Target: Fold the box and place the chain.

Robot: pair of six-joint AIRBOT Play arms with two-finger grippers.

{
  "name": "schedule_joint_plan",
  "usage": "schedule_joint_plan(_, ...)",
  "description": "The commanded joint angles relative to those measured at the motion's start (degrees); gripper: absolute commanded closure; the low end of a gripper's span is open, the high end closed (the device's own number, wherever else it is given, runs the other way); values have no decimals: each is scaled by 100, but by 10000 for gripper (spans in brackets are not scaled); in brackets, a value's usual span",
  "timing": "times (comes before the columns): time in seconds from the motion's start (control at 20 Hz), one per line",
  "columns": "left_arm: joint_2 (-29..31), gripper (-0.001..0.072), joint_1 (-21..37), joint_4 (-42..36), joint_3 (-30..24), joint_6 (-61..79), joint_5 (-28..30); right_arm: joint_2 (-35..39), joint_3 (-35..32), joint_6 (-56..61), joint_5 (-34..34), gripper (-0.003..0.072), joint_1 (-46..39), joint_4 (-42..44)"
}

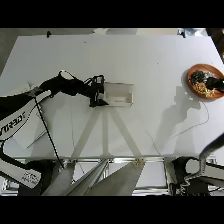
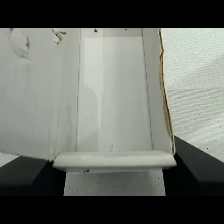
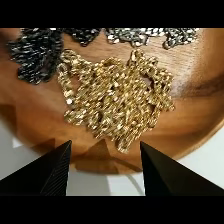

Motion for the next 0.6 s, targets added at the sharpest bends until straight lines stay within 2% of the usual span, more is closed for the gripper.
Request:
schedule_joint_plan(0.0, 0, 383, 0, 2, 0, 2, 0, -525, 13, -120, -713, 189, -160, 157)
schedule_joint_plan(0.25, 0, 383, 0, 2, 0, 2, 0, -1075, 382, -120, -671, 196, -155, 286)
schedule_joint_plan(0.5, 0, 383, 0, 2, 0, 2, 0, -1189, 422, -127, -669, 309, -155, 404)
schedule_joint_plan(0.55, 0, 383, 0, 2, 0, 2, 0, -1189, 422, -127, -616, 392, -155, 407)
